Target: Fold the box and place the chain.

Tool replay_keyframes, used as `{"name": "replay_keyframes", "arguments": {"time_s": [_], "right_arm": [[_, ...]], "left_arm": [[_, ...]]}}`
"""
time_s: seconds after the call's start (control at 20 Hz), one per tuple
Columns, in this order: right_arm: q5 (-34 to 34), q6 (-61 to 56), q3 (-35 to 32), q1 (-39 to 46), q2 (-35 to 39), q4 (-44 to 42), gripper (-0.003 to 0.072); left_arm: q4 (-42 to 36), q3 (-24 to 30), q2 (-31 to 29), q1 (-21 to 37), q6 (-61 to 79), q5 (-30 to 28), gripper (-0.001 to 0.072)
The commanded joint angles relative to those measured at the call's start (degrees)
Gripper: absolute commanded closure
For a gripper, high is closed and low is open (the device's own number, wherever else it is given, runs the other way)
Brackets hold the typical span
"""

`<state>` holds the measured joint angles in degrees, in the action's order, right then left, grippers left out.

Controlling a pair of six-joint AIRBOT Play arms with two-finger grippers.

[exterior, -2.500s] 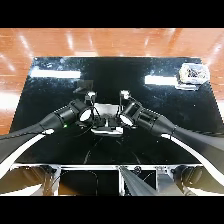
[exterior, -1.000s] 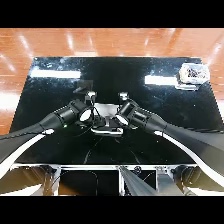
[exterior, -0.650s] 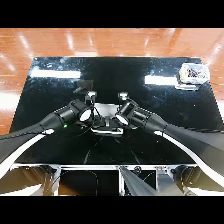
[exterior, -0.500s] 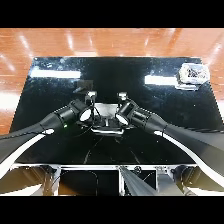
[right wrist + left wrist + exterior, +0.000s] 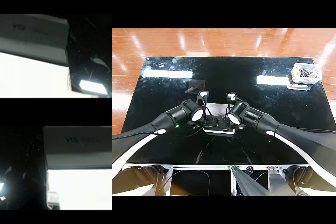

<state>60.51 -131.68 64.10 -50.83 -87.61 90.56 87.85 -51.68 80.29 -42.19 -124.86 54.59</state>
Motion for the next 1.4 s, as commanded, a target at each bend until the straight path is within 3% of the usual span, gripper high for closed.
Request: {"name": "replay_keyframes", "arguments": {"time_s": [0.0,0.1,0.15,0.25,0.3,0.7,0.75,0.8,0.85,1.1,1.35], "right_arm": [[0.37,0.17,-0.02,0.02,0.02,-0.11,0.0241],[1.31,0.17,-0.02,0.04,0.02,-0.04,0.0249],[2.6,0.48,-0.02,0.04,0.02,0.59,0.0399],[4.26,1.75,-0.02,0.04,0.02,1.2,0.05],[4.24,3.19,-0.02,0.04,0.02,1.16,0.0658],[3.48,4.37,-0.02,0.02,0.02,0.68,0.0648],[3.48,4.35,-0.02,0.04,0.04,0.5,0.0534],[3.5,4.42,-0.02,0.02,0.04,0.5,0.0181],[3.52,4.42,-0.02,0.02,0.04,0.5,0.0074],[4.72,4.94,-0.02,0.02,3.45,1.84,0.0074],[15.39,7.78,-0.07,-0.02,13.9,4.61,0.0074]], "left_arm": [[-0.11,-0.04,0.04,-0.02,-0.15,0.02,0.0688],[-0.11,-0.04,0.04,-0.02,-0.15,0.02,0.0688],[-0.11,-0.04,0.04,-0.02,-0.15,-0.02,0.0689],[-0.11,-0.04,0.04,-0.02,-0.15,-0.07,0.0688],[-0.15,-0.04,0.04,-0.02,-0.15,-0.07,0.0688],[-0.33,-0.04,0.04,-0.02,-0.15,-0.11,0.0689],[-0.33,-0.04,0.04,-0.02,-0.17,-0.13,0.0688],[-0.33,-0.04,0.04,-0.02,-0.15,-0.13,0.0688],[-0.31,-0.04,0.04,-0.02,-0.15,-0.15,0.0688],[-0.31,-0.04,0.02,-0.02,-0.15,-0.09,0.0689],[-0.31,-0.04,0.04,-0.02,-0.17,-0.17,0.0688]]}}
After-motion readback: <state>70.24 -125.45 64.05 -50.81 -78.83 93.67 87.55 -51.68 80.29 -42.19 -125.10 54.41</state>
